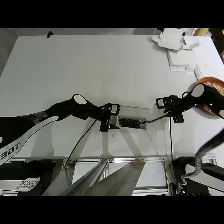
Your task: Fold the box and place the chain.
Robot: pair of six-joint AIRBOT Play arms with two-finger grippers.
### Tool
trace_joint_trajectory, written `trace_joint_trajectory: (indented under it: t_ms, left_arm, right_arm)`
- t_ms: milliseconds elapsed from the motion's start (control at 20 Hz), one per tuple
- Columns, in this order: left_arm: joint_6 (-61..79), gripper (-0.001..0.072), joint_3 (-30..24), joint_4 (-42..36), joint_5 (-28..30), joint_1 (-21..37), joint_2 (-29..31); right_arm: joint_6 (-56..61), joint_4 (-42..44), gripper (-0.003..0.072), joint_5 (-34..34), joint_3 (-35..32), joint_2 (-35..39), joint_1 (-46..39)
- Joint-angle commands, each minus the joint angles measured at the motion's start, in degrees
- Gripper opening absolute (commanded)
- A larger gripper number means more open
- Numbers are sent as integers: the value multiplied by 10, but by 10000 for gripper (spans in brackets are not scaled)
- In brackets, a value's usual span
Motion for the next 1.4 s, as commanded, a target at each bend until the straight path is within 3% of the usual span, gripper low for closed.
trace_joint_trajectory:
  t_ms: [0, 50, 150, 500, 800, 950, 1350]
  left_arm:
    - [0, 272, 0, 0, 0, 0, 0]
    - [0, 272, 0, 0, 0, 0, 0]
    - [0, 272, 0, 0, 0, 0, 0]
    - [0, 272, 0, 0, 0, 0, 0]
    - [0, 272, 0, 0, 0, 0, 0]
    - [0, 272, 0, 0, 0, 0, 0]
    - [0, 272, 0, 0, 0, 0, 0]
  right_arm:
    - [-1, -2, 100, 2, -24, -2, 1]
    - [-1, -2, 46, 3, -25, 1, 1]
    - [-4, -2, 21, 2, -25, 23, 1]
    - [-4, 3, 21, 28, -25, 128, 1]
    - [-4, 39, 24, 52, -26, 160, 1]
    - [-5, 24, 211, 39, -35, 144, 1]
    - [-50, 28, 204, 3, -73, 113, 1]
